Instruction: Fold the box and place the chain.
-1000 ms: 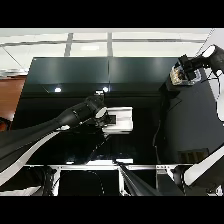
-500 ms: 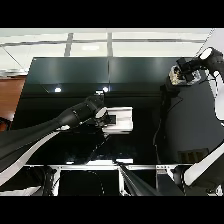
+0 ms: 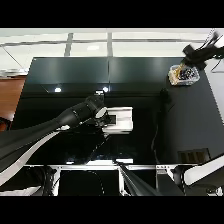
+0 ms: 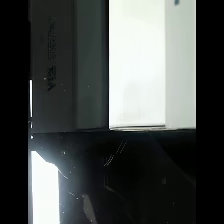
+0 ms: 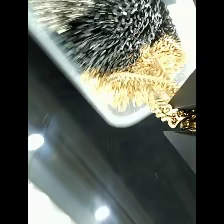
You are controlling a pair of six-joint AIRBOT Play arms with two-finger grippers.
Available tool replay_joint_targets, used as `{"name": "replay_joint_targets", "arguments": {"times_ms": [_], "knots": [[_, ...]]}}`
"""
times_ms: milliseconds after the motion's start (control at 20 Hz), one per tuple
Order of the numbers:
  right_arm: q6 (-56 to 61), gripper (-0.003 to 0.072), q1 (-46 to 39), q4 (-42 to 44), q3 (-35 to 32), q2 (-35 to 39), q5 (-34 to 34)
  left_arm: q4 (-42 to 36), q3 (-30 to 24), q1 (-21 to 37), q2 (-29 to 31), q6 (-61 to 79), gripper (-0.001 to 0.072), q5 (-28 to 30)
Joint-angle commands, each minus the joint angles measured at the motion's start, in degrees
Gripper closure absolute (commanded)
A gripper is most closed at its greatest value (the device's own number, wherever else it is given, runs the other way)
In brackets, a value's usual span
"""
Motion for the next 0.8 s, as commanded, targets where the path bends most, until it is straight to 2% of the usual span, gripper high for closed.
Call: {"name": "replay_joint_targets", "arguments": {"times_ms": [0, 200, 350, 550, 750], "knots": [[-9.9, 0.0671, -0.6, 2.2, 0.1, 10.2, 4.3, 0.0, 0.0, 0.0, 0.0, 0.0, 0.0678, -0.9], [-17.5, 0.0671, -0.1, 2.1, 0.1, 23.1, 9.5, 0.0, 0.0, 0.0, 0.0, 0.0, 0.0677, -1.4], [-18.5, 0.0673, -0.7, 4.6, 0.2, 31.1, 7.1, 0.0, 0.0, 0.0, 0.0, 0.0, 0.0677, -1.6], [-19.3, 0.0674, -2.5, 12.2, 3.2, 36.2, 10.4, 0.0, 0.0, 0.0, 0.0, 0.0, 0.0677, -1.6], [-20.9, 0.0674, -2.4, 19.5, 3.2, 40.5, 13.2, 0.0, 0.0, 0.0, 0.0, 0.0, 0.0677, -1.6]]}}
